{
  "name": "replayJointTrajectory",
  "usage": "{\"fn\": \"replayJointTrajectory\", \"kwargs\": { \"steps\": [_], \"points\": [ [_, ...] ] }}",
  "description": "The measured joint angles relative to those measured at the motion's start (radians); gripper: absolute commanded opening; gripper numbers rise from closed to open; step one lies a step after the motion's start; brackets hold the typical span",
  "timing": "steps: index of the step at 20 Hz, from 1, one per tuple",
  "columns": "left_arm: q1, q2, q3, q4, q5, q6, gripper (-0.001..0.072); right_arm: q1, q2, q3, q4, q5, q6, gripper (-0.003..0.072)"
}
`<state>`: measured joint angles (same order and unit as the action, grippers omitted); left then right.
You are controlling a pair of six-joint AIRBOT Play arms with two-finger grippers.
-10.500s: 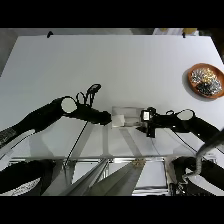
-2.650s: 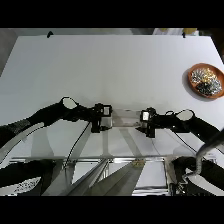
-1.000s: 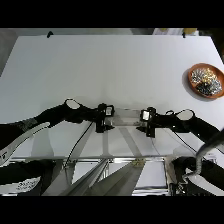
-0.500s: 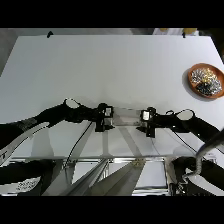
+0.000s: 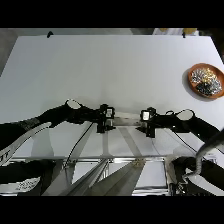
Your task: Fold the box and place the chain.
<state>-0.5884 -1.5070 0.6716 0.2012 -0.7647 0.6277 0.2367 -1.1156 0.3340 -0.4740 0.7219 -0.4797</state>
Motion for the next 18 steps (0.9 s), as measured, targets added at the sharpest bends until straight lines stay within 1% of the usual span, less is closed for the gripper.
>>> {"fn": "replayJointTrajectory", "kwargs": {
  "steps": [1,2,6,7,8,9,10,12,13,14,15,18],
  "points": [
    [0.0,0.0,0.0,-0.001,0.0,0.001,0.0069,0.0,0.0,0.0,0.0,0.0,0.0,0.0424],
    [-0.001,0.0,0.0,-0.002,0.0,0.002,0.0025,0.0,0.0,0.0,0.0,0.0,0.0,0.0424],
    [-0.001,0.0,0.0,-0.005,0.002,0.003,0.0031,0.0,0.0,0.0,0.0,-0.001,0.0,0.0424],
    [-0.001,0.0,0.0,-0.005,0.003,0.004,0.0105,0.0,0.0,0.0,0.0,-0.001,0.0,0.0424],
    [-0.001,0.0,0.0,-0.005,0.003,0.004,0.0351,0.0,0.0,0.0,0.0,-0.002,-0.001,0.0424],
    [-0.001,0.0,0.0,-0.006,0.003,0.004,0.055,0.0,0.0,0.0,0.0,-0.002,-0.001,0.0424],
    [-0.001,0.0,0.0,-0.006,0.005,0.004,0.0577,0.0,0.0,0.0,0.0,-0.002,0.0,0.0424],
    [0.003,0.0,0.0,-0.007,0.008,-0.016,0.0579,0.0,0.0,0.0,0.001,-0.002,0.0,0.0424],
    [0.013,0.0,0.0,-0.008,0.005,-0.036,0.0598,0.0,0.0,0.0,0.003,-0.005,0.0,0.0424],
    [0.026,0.001,0.0,-0.01,0.0,-0.06,0.0685,0.0,0.0,0.0,0.003,-0.005,0.0,0.0424],
    [0.043,0.001,0.0,-0.008,-0.007,-0.085,0.0698,0.0,0.0,0.0,0.003,-0.005,0.0,0.0424],
    [0.081,0.001,0.0,-0.002,-0.049,-0.126,0.0698,0.0,0.0,0.0,0.003,-0.003,0.0,0.0424]
  ]
}}
